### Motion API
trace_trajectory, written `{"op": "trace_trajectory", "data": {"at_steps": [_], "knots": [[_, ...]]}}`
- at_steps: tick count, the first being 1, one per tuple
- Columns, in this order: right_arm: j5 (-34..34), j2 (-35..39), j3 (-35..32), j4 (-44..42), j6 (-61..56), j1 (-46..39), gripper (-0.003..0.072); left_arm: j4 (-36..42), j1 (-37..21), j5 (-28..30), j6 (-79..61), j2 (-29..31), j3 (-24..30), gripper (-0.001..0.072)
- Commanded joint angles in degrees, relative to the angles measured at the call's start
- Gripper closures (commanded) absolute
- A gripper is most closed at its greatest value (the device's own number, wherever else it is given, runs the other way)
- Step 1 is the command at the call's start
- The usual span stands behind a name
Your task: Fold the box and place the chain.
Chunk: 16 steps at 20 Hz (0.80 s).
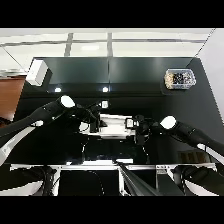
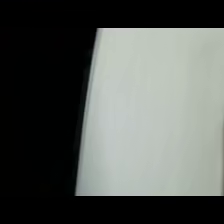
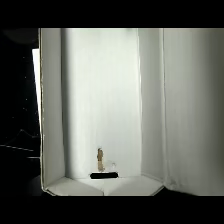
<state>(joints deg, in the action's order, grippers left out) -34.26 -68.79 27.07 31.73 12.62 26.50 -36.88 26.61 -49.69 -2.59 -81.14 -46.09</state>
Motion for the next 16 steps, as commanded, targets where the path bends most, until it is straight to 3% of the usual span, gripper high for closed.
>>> {"op": "trace_trajectory", "data": {"at_steps": [1,2,4,6,7,8,11,12,14,16], "knots": [[-0.1,0.0,0.0,0.0,0.0,0.0,0.0217,-0.2,-1.4,-1.0,4.5,2.0,0.0,0.0138],[-0.3,0.0,0.0,0.1,0.0,0.0,0.0217,-0.2,-2.2,-1.4,4.8,3.2,0.0,-0.0011],[-0.5,0.0,0.0,0.2,0.3,0.0,0.0218,-2.5,-4.1,-3.3,7.6,6.6,0.0,-0.0011],[-1.6,0.0,0.0,0.6,1.0,0.0,0.0230,-9.7,-5.7,-5.7,13.4,10.5,0.0,-0.0010],[-2.0,0.0,0.0,1.0,1.1,0.1,0.0346,-14.1,-6.3,-7.2,16.9,12.2,0.0,-0.0008],[-2.2,0.0,0.0,1.3,1.2,0.2,0.0389,-18.8,-6.6,-9.4,20.4,13.9,0.0,-0.0007],[-2.2,0.0,0.0,1.3,1.2,0.2,0.0389,-25.6,-7.0,-17.7,28.9,16.6,0.0,0.0030],[-2.2,0.0,0.0,1.3,1.2,0.2,0.0389,-25.1,-7.0,-20.4,31.3,16.6,0.0,0.0161],[-2.1,0.0,0.0,1.3,1.1,0.2,0.0389,-19.2,-6.8,-24.5,37.2,16.4,0.0,0.0681],[-2.1,0.0,0.0,1.3,1.1,0.2,0.0389,-7.0,-6.7,-25.9,37.4,16.4,0.5,0.0687]]}}
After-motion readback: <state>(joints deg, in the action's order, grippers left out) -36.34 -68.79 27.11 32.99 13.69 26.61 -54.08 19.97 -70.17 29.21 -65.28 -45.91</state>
